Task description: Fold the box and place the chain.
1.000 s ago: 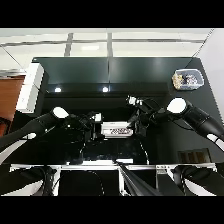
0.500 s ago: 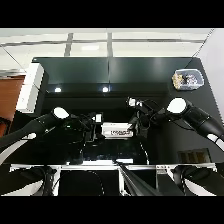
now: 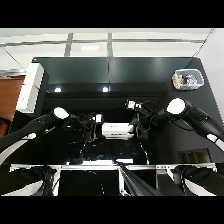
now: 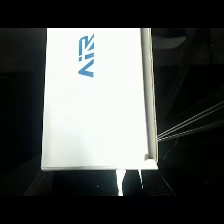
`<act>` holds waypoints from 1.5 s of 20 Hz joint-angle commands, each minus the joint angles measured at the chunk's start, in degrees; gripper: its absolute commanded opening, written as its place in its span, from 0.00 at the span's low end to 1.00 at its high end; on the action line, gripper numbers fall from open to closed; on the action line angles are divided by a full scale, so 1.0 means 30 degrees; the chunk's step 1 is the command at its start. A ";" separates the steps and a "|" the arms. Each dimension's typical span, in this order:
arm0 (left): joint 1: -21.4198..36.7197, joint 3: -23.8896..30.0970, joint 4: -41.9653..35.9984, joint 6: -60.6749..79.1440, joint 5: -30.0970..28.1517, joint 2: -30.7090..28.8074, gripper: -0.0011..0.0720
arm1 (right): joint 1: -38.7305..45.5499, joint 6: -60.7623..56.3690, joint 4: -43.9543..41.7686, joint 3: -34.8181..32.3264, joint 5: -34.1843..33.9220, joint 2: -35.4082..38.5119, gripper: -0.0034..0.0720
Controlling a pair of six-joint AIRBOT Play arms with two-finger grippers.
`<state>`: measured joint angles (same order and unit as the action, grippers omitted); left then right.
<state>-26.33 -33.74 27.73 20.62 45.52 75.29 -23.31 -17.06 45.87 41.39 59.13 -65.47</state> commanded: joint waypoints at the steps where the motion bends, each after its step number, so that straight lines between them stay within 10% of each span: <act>1: 0.0007 -0.0015 0.0015 -0.0015 -0.0051 0.0007 0.52 | -0.0007 -0.0007 0.0393 0.0007 0.0087 -0.0007 0.55; 30: 0.0007 -0.0015 0.0022 -0.0007 -0.0044 0.0007 0.52 | -0.1231 -0.1326 0.2106 0.0386 0.0772 0.1413 0.55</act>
<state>-26.33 -33.71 27.81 20.58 45.58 75.29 -27.14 -19.55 52.29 42.37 60.29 -62.33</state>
